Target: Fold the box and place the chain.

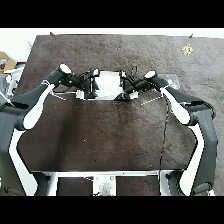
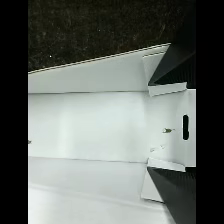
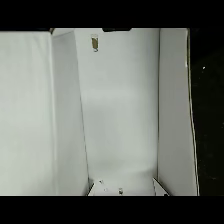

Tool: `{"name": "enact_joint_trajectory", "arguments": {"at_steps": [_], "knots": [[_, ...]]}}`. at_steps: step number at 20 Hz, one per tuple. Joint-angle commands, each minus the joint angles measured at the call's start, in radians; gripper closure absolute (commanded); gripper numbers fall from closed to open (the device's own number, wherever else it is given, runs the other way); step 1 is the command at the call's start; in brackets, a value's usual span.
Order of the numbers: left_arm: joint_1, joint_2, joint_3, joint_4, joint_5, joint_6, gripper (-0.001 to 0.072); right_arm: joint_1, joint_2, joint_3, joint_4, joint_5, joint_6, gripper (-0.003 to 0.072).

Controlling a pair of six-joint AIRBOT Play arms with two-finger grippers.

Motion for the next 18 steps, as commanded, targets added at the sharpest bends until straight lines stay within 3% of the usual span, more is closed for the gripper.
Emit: {"name": "enact_joint_trajectory", "arguments": {"at_steps": [1,2,5,8,12,18], "knots": [[0.000,0.000,0.000,0.008,0.003,-0.031,0.0159,0.001,0.000,0.000,0.002,-0.002,0.000,0.0178],[0.000,0.000,0.000,0.027,0.000,-0.058,0.0332,0.001,0.000,0.000,0.002,-0.002,0.000,0.0178],[0.026,0.002,0.000,0.107,-0.017,-0.153,0.0695,0.000,0.000,0.000,0.002,-0.002,0.000,0.0178],[0.068,0.008,0.026,0.112,-0.112,-0.267,0.0698,0.001,0.000,0.000,0.002,-0.002,0.000,0.0178],[0.129,0.008,0.128,0.140,-0.239,-0.557,0.0700,0.001,0.000,0.000,0.002,-0.002,0.000,0.0178],[0.222,0.008,0.183,0.165,-0.210,-1.212,0.0701,0.001,0.000,0.000,0.002,-0.002,0.000,0.0178]]}}
